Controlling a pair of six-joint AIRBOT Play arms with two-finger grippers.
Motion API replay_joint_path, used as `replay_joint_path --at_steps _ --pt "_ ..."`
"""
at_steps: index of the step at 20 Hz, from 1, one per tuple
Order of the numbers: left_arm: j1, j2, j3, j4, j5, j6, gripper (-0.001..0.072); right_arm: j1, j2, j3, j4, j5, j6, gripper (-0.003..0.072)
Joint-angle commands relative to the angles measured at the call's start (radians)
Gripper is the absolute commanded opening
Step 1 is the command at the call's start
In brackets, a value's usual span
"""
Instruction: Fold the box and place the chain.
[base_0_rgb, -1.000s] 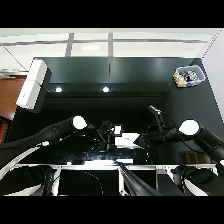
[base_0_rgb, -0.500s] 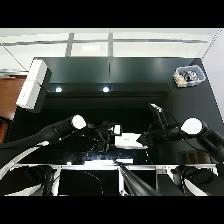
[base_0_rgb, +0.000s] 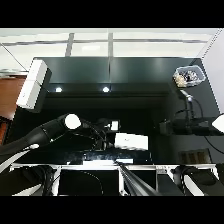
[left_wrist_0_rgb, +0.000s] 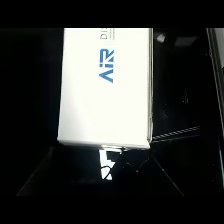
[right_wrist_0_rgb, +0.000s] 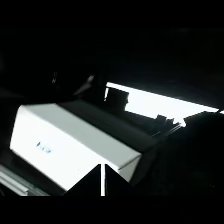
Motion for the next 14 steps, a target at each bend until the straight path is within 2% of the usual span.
replay_joint_path --at_steps 1,6,10,14 --pt "-0.003 0.027 0.053 0.08 -0.047 -0.214 0.0713 -0.105 0.024 0.004 -0.006 0.003 0.006 0.0043" --pt "-0.058 -0.054 0.193 0.087 -0.047 -0.276 0.0712 -0.108 0.024 0.004 -0.006 -0.006 0.006 0.0043" --pt "-0.132 -0.12 0.241 0.091 -0.06 -0.277 0.0712 -0.108 0.024 0.004 -0.007 -0.015 0.006 0.0043" --pt "-0.179 -0.151 0.266 0.127 -0.029 -0.277 0.0712 -0.108 0.024 0.004 -0.023 -0.052 0.007 0.0043"
